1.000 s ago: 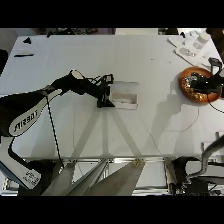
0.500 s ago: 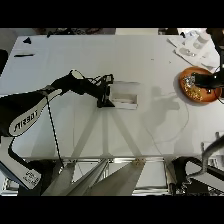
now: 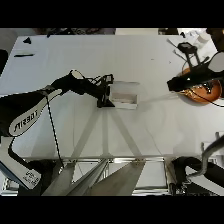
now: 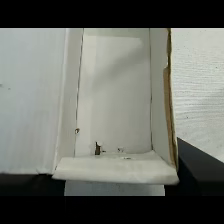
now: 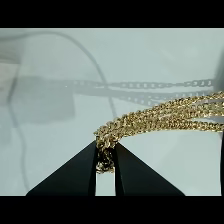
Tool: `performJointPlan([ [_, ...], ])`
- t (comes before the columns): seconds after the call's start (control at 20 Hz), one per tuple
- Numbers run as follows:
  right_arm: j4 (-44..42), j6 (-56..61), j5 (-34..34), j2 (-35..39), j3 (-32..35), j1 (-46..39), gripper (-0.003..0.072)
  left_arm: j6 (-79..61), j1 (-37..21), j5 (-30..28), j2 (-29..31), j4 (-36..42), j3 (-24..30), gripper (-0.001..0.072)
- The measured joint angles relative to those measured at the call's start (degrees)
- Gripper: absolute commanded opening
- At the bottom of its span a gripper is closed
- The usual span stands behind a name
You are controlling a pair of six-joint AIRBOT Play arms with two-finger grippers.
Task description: Fold the box and place the chain.
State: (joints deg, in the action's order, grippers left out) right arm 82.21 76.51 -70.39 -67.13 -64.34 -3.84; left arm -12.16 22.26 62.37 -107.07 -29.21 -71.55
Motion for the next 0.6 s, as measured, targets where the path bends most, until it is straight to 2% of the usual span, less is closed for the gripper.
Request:
performJointPlan([
  [0.35,-0.3,0.1,2.9,-0.1,0.0,13.2,0.0006,0.0,0.0,0.0,0.0,0.0,0.0,0.0257],
  [0.6,-0.8,0.9,7.0,-1.0,0.0,19.4,0.0006,0.0,0.0,0.0,0.0,0.0,0.0,0.0257],
])
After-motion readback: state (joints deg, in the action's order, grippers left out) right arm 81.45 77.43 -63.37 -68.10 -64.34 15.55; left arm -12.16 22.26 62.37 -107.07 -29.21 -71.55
